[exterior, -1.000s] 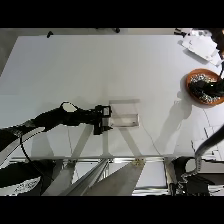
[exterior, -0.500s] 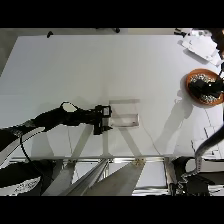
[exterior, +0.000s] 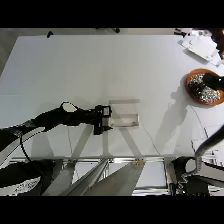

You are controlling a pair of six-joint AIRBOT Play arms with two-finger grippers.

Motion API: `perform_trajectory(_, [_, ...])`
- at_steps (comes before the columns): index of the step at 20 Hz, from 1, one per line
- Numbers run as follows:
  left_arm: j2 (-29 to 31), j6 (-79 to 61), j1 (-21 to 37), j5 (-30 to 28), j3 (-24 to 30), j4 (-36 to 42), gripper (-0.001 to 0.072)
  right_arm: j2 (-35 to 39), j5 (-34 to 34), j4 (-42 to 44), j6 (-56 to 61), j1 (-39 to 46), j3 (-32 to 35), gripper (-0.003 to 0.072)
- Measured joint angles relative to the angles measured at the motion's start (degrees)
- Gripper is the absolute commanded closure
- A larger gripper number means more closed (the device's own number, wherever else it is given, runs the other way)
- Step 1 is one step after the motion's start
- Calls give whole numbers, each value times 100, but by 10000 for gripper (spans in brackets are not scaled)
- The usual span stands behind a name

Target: Fold the box and place the chain.

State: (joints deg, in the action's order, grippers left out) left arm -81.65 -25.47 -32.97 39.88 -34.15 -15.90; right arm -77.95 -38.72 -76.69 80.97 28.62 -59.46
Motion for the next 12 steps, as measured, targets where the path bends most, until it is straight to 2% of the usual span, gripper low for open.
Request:
perform_trajectory(4, [0,-2,0,0,0,0,390,769,-409,-2,-254,0,2,674])
perform_trajectory(12, [0,-2,0,0,0,0,390,2358,-2288,393,-717,0,2,673])
